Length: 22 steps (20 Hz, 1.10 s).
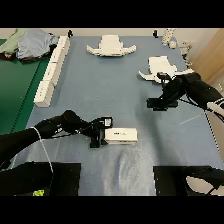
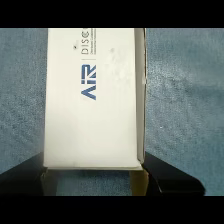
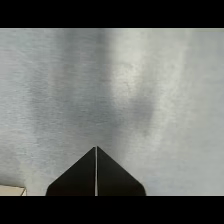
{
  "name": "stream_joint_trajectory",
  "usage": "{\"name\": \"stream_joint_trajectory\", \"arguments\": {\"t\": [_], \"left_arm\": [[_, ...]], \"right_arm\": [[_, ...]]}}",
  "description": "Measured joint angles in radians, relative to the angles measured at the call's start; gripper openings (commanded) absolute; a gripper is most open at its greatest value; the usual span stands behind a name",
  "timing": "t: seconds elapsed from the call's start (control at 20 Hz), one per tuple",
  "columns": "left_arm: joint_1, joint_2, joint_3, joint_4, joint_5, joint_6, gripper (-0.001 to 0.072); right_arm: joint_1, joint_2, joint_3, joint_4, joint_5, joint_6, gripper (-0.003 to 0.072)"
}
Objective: Fold the box.
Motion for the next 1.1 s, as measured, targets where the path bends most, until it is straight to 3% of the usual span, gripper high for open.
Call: {"name": "stream_joint_trajectory", "arguments": {"t": [0.25,0.45,0.85,1.1], "left_arm": [[0.026,0.084,0.0,0.053,-0.01,-0.153,0.0507],[0.163,0.256,0.001,0.216,-0.1,-0.435,0.0508],[0.715,0.638,-0.005,0.532,-0.408,-0.853,0.0508],[0.994,0.693,-0.054,0.589,-0.454,-0.889,0.0508]], "right_arm": [[-0.008,-0.008,0.007,-0.009,-0.026,0.039,0.0017],[-0.01,-0.01,0.008,-0.013,-0.032,0.048,0.0017],[-0.01,-0.01,0.009,-0.015,-0.035,0.052,0.0017],[-0.01,-0.01,0.009,-0.015,-0.035,0.052,0.0017]]}}
